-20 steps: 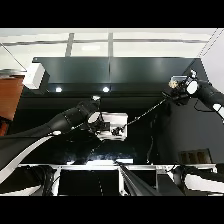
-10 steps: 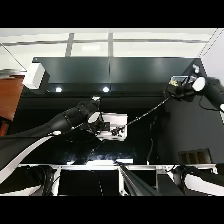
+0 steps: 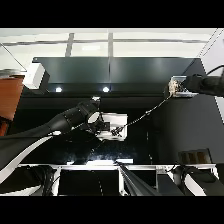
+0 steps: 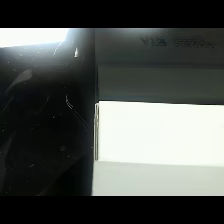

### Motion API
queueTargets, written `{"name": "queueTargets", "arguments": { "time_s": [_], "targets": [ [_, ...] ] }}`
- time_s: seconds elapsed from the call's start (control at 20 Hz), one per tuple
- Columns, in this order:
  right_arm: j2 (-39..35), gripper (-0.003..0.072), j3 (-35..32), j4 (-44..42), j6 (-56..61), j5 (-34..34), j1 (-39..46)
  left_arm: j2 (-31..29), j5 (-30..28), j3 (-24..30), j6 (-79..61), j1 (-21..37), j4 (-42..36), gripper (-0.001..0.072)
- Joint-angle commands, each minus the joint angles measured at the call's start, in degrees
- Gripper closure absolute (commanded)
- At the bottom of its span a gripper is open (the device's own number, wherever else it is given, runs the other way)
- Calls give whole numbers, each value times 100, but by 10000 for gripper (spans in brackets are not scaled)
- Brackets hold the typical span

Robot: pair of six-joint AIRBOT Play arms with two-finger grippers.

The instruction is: Fold the box and place the chain.

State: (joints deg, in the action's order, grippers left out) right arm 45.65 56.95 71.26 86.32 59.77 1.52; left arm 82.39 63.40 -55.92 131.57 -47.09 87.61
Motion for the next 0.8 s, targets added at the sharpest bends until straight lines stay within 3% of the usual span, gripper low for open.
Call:
{"name": "queueTargets", "arguments": {
  "time_s": [0.0, 0.25, 0.5, 0.75],
  "targets": [
    [-713, 663, 7, -1447, -710, 737, -7, 0, -37, 2, 0, -2, 2, 680],
    [-774, 662, 4, -2723, -1423, 938, -861, 0, -42, 2, 0, -2, 11, 679],
    [-741, 663, 0, -2708, -1458, 638, -2026, 0, -68, 2, 0, -2, 20, 679],
    [-557, 662, 0, -2817, -1449, 332, -2605, 0, -79, 2, 0, -2, 17, 679]
  ]
}}
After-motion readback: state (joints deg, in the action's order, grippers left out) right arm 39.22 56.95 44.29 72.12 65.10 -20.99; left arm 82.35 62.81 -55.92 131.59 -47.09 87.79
